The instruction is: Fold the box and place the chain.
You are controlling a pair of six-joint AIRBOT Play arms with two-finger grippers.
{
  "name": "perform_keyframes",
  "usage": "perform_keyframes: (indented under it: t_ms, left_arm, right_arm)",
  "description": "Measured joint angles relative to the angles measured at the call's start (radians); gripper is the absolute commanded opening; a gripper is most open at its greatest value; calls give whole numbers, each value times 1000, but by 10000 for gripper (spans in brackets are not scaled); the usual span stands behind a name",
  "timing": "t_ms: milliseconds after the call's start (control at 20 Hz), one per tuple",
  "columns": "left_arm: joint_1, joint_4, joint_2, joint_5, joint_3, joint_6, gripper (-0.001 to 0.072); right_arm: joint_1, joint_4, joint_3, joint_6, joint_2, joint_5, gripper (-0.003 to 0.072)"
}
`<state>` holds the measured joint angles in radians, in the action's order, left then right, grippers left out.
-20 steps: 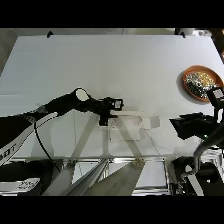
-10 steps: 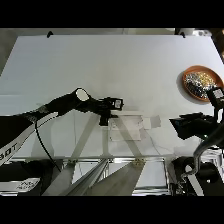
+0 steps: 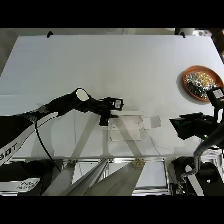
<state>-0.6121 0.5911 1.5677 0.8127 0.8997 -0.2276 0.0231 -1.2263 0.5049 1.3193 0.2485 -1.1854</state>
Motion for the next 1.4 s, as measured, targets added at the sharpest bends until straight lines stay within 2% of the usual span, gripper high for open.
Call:
perform_keyframes:
  t_ms: [400, 500, 650, 700, 900, 1050, 1200, 1300, 1350, 1400]
  left_arm:
    - [0, 1, 0, 4, 0, 0, 12]
    - [0, 1, 0, 5, 0, 0, 12]
    - [0, 1, 0, 8, 0, 0, 12]
    - [0, 1, 0, 8, 0, 0, 12]
    - [0, 1, 0, 9, 0, 0, 12]
    - [0, 1, 0, 10, 0, 0, 12]
    - [0, 1, 0, 10, 0, 0, 12]
    - [0, 1, 0, 11, 0, 0, 12]
    - [0, 1, 0, 11, 0, 0, 12]
    - [0, 1, 0, 11, 0, 0, 12]
  right_arm:
    - [0, 8, 0, -11, 0, 2, 462]
    - [0, 9, 0, -20, 0, 2, 307]
    - [2, 14, 0, -96, 0, 3, 27]
    - [6, 16, 0, -144, 2, 0, 14]
    - [51, 69, 0, -355, 29, -38, 13]
    - [147, 115, -2, -484, 51, -105, 13]
    - [275, 97, -32, -512, 64, -121, 14]
    - [376, 92, -80, -503, 81, -91, 15]
    - [433, 84, -108, -497, 95, -63, 74]
    - [491, 71, -129, -492, 111, -28, 241]
